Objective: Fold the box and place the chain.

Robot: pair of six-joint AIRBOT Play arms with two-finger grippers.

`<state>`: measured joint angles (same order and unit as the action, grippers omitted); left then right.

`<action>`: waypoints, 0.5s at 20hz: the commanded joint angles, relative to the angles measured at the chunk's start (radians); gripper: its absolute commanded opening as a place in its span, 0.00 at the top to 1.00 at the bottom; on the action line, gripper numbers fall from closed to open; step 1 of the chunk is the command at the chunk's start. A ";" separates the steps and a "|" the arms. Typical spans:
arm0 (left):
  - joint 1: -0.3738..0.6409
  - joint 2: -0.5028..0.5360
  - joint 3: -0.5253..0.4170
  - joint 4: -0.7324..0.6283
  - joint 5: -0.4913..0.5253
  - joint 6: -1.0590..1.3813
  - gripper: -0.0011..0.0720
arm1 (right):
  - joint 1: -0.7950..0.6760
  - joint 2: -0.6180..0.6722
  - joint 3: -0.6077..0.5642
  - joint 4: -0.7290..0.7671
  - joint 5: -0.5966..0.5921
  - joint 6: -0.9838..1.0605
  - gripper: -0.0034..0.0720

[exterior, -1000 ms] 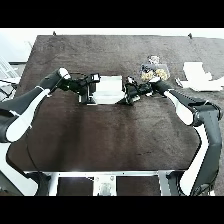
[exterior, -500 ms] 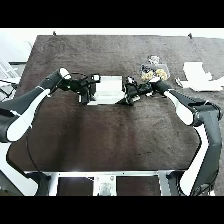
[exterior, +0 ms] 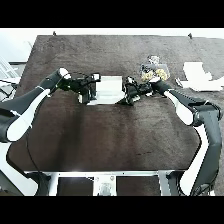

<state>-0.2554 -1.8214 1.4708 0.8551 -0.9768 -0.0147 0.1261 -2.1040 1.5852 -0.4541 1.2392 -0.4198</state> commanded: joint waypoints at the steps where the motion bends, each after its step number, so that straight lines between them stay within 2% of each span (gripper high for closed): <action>1: -0.001 -0.008 0.000 -0.034 -0.002 0.016 0.82 | 0.001 0.000 0.000 0.000 0.000 0.000 0.17; 10: -0.001 -0.032 0.000 -0.156 0.003 0.086 0.80 | 0.001 0.000 0.000 0.000 0.000 0.000 0.17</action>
<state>-0.2554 -1.8507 1.4708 0.7498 -0.9768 0.0383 0.1261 -2.1040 1.5852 -0.4541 1.2392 -0.4202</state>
